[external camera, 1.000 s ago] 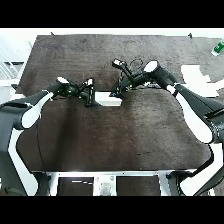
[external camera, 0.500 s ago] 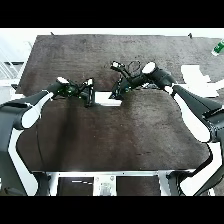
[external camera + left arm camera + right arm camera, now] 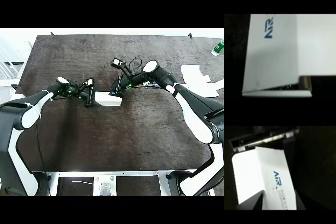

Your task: Fold the box and place the chain.

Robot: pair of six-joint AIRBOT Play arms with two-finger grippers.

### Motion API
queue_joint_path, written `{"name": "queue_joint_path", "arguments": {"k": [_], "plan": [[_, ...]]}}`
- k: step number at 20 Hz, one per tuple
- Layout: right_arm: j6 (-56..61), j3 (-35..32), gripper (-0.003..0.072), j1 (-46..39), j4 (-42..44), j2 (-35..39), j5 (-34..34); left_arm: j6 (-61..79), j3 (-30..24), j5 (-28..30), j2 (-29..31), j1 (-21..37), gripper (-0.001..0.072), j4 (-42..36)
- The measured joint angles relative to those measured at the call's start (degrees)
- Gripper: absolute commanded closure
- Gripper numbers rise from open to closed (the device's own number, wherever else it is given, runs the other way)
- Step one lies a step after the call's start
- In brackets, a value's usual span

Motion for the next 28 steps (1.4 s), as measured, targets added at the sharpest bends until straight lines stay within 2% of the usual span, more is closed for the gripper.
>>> {"name": "queue_joint_path", "arguments": {"k": [5, 14, 25, 28], "plan": [[-4.8, -1.3, 0.0262, -0.3, 2.8, 0.3, 2.1, 0.0, 0.0, 0.0, 0.0, 0.0, 0.0240, 0.0], [-12.1, -2.4, 0.0250, -0.3, 2.7, -1.1, 2.9, 0.0, 0.0, 0.0, 0.0, 0.0, 0.0240, 0.0], [-13.7, -3.0, 0.0265, 1.3, 1.8, -1.5, 2.6, 0.0, 0.0, 0.0, 0.0, 0.0, 0.0240, 0.0], [-13.7, -3.5, 0.0265, 1.3, 1.2, -1.5, 0.7, 0.0, 0.0, 0.0, 0.0, 0.0, 0.0240, 0.0]]}}
